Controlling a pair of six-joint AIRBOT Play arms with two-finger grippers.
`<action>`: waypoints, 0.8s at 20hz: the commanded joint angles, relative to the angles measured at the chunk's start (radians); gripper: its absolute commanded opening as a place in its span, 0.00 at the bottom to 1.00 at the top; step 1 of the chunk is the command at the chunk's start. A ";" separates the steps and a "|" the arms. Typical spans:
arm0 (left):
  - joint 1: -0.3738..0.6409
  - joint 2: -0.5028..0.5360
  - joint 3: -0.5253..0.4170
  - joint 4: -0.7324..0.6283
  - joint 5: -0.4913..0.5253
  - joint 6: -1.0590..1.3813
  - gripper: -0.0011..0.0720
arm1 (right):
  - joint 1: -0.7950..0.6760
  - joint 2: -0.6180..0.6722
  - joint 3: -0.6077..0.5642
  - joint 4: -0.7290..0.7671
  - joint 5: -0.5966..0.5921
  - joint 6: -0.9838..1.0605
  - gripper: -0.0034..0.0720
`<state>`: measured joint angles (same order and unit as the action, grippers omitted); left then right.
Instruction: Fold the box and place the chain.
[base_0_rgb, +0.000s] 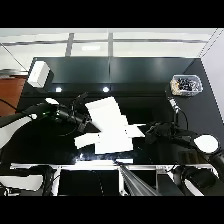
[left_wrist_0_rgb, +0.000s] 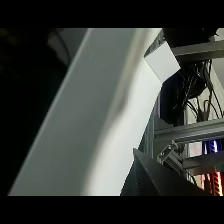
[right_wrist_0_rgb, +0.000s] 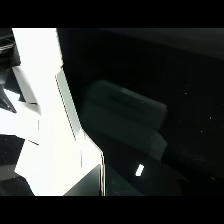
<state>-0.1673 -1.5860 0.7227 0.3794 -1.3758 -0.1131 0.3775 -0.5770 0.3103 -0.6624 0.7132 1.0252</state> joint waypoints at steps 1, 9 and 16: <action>0.001 -0.016 0.022 0.032 -0.016 -0.001 0.66 | 0.000 0.001 0.000 0.000 0.000 0.001 0.08; 0.001 -0.016 0.022 0.021 0.019 0.030 0.46 | 0.001 0.001 0.000 0.000 0.001 0.001 0.08; -0.001 -0.016 0.022 -0.002 0.002 0.060 0.21 | 0.000 0.001 0.000 -0.001 0.001 0.000 0.08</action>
